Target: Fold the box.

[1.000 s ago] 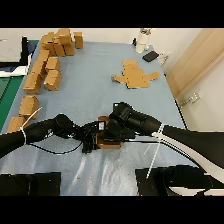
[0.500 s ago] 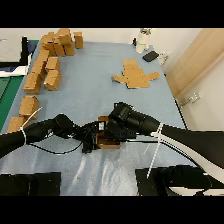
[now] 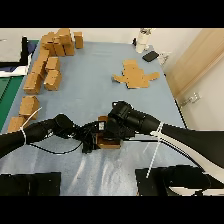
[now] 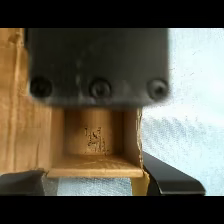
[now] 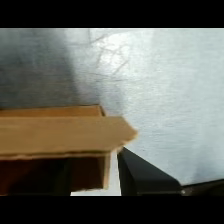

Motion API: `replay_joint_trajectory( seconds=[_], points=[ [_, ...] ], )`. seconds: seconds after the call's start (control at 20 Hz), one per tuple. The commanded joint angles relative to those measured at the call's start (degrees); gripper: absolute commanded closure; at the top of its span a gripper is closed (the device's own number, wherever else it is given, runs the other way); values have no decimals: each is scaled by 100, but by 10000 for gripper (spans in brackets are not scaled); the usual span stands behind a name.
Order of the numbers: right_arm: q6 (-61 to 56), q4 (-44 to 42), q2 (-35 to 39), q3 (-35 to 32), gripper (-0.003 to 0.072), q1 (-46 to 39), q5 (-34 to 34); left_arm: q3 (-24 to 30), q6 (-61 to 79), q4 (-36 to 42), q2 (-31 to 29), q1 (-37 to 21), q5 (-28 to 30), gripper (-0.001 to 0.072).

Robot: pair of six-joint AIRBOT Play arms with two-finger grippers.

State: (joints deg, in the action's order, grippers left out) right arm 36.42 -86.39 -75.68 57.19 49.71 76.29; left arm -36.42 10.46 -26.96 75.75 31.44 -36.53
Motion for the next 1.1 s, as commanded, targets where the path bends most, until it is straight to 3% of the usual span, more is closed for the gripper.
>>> replay_joint_trajectory(
  seconds=[0.0, 0.3, 0.45, 0.6, 0.65, 0.85, 0.95, 1.05],
  points=[
    [76, -116, 4, 280, 270, 4, 85, -4, 2, -2, -2, 0, 2, 192],
    [385, -81, 7, 931, 272, -24, 1285, -4, 2, -2, 0, 0, 0, 192],
    [603, -50, 15, 1010, 282, -46, 1541, -4, 2, -2, -2, 0, 2, 192],
    [660, 632, 17, 1010, 292, -48, 2090, -4, 2, -2, -2, 0, 0, 192],
    [772, 767, 17, 1010, 353, -48, 2177, -4, 2, -2, -2, 0, 0, 192],
    [914, 1088, 15, 997, 353, -109, 2144, -4, 2, -2, -2, 0, 4, 192],
    [1095, 1460, 15, 997, 543, -195, 2218, -4, 2, -2, -2, 0, 0, 192],
    [1447, 1727, 17, 984, 680, -496, 2216, -4, 2, -2, -2, 0, 2, 192]
  ],
)
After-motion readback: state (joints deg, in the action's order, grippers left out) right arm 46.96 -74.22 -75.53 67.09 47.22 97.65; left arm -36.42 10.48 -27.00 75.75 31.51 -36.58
